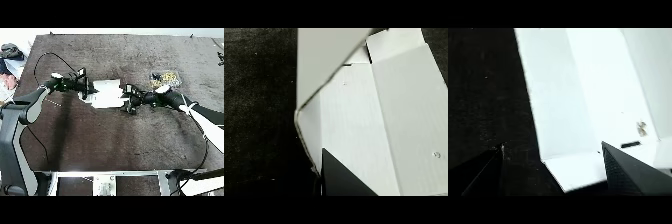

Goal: Fold the box and place the chain.

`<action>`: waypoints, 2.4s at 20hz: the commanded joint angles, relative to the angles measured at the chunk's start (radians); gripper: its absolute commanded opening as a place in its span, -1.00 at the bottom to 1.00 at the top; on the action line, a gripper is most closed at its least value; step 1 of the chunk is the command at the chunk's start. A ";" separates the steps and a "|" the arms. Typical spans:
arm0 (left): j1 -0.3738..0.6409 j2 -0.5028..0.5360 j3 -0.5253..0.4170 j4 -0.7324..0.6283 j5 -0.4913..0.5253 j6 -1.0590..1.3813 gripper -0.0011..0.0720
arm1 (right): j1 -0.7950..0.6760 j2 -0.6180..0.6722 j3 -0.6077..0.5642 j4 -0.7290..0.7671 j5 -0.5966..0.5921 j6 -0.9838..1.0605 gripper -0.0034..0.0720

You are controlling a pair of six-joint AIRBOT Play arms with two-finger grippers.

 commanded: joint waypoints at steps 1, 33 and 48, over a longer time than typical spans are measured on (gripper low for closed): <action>0.000 0.001 0.000 0.000 0.000 0.000 -0.94 | 0.032 -0.019 0.005 -0.048 -0.066 -0.018 0.94; 0.000 0.001 0.000 -0.001 0.000 0.000 -0.94 | -0.074 -0.304 0.521 -0.148 0.288 0.196 0.86; 0.000 0.001 0.000 -0.001 0.000 0.000 -0.94 | -0.038 -0.439 0.613 -0.096 0.349 0.174 0.72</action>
